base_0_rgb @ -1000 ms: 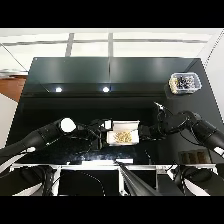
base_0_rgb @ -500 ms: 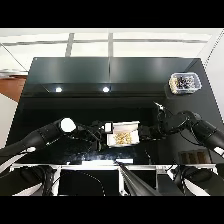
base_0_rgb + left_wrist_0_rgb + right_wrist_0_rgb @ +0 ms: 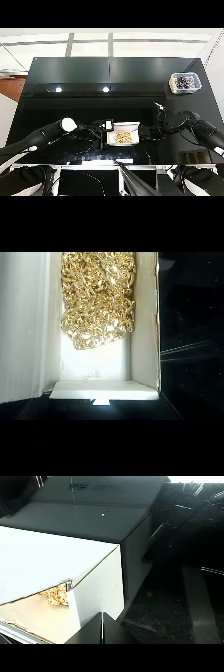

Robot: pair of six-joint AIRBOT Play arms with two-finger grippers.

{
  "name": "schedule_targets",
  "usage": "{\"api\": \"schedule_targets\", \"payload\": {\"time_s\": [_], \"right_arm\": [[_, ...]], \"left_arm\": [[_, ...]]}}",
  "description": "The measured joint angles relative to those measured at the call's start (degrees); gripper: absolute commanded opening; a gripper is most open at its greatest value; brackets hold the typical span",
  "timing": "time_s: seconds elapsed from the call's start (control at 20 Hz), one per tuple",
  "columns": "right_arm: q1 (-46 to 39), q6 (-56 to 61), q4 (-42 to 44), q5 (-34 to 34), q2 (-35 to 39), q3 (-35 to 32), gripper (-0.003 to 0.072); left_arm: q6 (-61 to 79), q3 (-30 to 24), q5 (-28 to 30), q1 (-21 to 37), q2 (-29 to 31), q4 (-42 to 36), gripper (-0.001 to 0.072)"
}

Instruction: Fold the box and place the chain.

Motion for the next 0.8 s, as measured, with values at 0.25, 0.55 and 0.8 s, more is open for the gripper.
{"api": "schedule_targets", "payload": {"time_s": [0.25,0.55,0.8], "right_arm": [[0.00,-0.02,0.02,0.02,0.00,0.00,0.0020],[0.00,-0.02,0.11,0.02,0.00,0.00,0.0021],[-1.62,-1.11,-0.26,-2.23,-0.02,2.10,0.0030]], "left_arm": [[0.00,0.00,0.11,0.00,-0.09,-0.33,0.0502],[0.02,0.00,0.17,0.00,-0.09,-0.17,0.0223],[0.04,0.07,0.11,0.00,-0.04,1.55,0.0220]]}}
